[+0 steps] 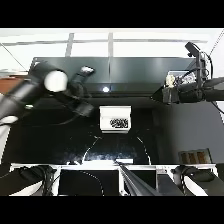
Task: Fold the box and place the chain.
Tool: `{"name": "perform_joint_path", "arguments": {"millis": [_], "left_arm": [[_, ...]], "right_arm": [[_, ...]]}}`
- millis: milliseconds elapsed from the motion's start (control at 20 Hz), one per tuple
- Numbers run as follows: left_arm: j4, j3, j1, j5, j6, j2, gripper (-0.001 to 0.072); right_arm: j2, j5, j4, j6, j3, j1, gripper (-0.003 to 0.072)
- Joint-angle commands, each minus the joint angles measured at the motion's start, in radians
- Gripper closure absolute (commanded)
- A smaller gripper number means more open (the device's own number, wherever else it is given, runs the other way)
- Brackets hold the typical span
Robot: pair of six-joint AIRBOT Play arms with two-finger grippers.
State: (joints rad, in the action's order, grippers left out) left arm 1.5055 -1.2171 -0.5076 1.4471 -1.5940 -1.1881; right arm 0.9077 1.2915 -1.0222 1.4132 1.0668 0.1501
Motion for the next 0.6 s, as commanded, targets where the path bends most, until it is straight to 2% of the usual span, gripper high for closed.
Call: {"name": "perform_joint_path", "arguments": {"millis": [0, 50, 100, 150, 200, 250, 350, 450, 550], "left_arm": [[-0.114, 0.114, 0.282, -0.087, 0.201, 0.138, 0.0289], [-0.237, 0.166, 0.377, -0.133, 0.279, 0.155, 0.0289], [-0.426, 0.219, 0.468, -0.152, 0.436, 0.159, 0.0289], [-0.657, 0.270, 0.539, -0.107, 0.686, 0.155, 0.0289], [-0.822, 0.317, 0.580, -0.055, 0.917, 0.149, 0.0287], [-0.925, 0.365, 0.600, -0.046, 1.076, 0.142, 0.0280], [-0.960, 0.443, 0.592, -0.119, 1.299, 0.128, -0.0003], [-0.958, 0.507, 0.570, -0.199, 1.480, 0.107, -0.0004], [-0.955, 0.544, 0.543, -0.243, 1.624, 0.076, -0.0005]], "right_arm": [[0.000, -0.001, -0.028, 0.013, 0.001, 0.000, 0.0152], [0.000, -0.002, -0.027, 0.013, 0.001, 0.000, 0.0152], [0.000, -0.003, -0.027, 0.016, 0.001, 0.000, 0.0152], [0.000, -0.005, -0.030, 0.015, 0.001, 0.000, 0.0151], [0.000, -0.006, -0.030, 0.015, 0.001, 0.000, 0.0151], [0.000, -0.011, -0.030, 0.015, 0.001, 0.000, 0.0152], [0.000, -0.022, -0.030, 0.015, 0.001, 0.000, 0.0152], [0.000, -0.057, -0.034, 0.015, 0.001, 0.000, 0.0150], [0.000, -0.079, -0.063, 0.014, 0.001, 0.002, -0.0021]]}}
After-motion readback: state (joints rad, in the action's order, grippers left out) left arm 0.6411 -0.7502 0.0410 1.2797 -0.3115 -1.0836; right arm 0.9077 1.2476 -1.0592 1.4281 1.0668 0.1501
